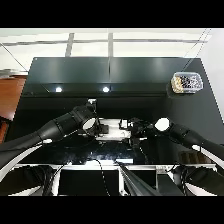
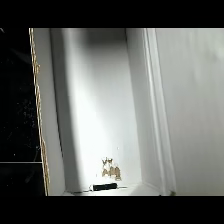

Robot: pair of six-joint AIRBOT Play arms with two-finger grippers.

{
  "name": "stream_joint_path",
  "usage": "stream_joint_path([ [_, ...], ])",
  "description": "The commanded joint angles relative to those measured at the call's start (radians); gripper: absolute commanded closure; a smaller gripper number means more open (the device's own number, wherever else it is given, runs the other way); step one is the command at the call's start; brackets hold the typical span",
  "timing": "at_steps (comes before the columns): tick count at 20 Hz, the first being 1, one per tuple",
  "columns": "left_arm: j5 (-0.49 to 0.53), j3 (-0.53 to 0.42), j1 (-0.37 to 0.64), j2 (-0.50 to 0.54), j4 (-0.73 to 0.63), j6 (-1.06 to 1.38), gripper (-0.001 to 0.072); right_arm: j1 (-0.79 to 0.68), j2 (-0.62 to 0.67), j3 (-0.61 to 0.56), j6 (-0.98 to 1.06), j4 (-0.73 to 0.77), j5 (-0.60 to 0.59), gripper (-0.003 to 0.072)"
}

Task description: Fold the box and place the chain.

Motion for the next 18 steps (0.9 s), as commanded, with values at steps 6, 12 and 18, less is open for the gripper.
stream_joint_path([
  [6,0.072,-0.02,0.002,-0.01,-0.027,-0.012,0.0342,0.0,-0.001,0.0,0.0,0.0,0.0,0.0215],
  [12,0.067,-0.02,-0.006,-0.037,-0.038,-0.012,0.0343,0.0,-0.001,0.0,0.0,0.0,0.0,0.0215],
  [18,0.076,-0.019,-0.005,-0.037,-0.038,-0.012,0.0453,0.001,-0.001,0.0,0.0,0.0,0.0,0.0215],
])
